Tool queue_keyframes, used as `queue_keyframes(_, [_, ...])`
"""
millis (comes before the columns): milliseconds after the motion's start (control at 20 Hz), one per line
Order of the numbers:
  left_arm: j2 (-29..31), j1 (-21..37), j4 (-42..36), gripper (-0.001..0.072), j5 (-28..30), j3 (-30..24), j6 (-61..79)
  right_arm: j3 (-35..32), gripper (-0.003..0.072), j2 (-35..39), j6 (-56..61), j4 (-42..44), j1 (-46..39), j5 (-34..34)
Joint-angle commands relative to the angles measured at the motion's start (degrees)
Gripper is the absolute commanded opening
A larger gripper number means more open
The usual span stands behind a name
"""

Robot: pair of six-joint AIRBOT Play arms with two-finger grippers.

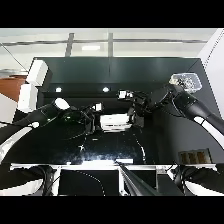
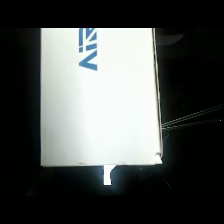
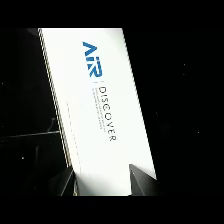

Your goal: Fold the box and place the chain.

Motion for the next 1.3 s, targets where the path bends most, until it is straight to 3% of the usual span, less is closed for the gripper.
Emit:
queue_keyframes(0, [0.00, -0.04, -0.02, 0.0420, 0.07, 0.02, -0.07, -0.09, 0.0376, -0.26, 0.22, -1.46, 1.14, 0.90])
queue_keyframes(1250, [0.00, -0.04, -0.02, 0.0421, 0.07, 0.02, -0.07, -0.04, 0.0375, 3.30, 4.52, -4.50, 0.92, -1.62])
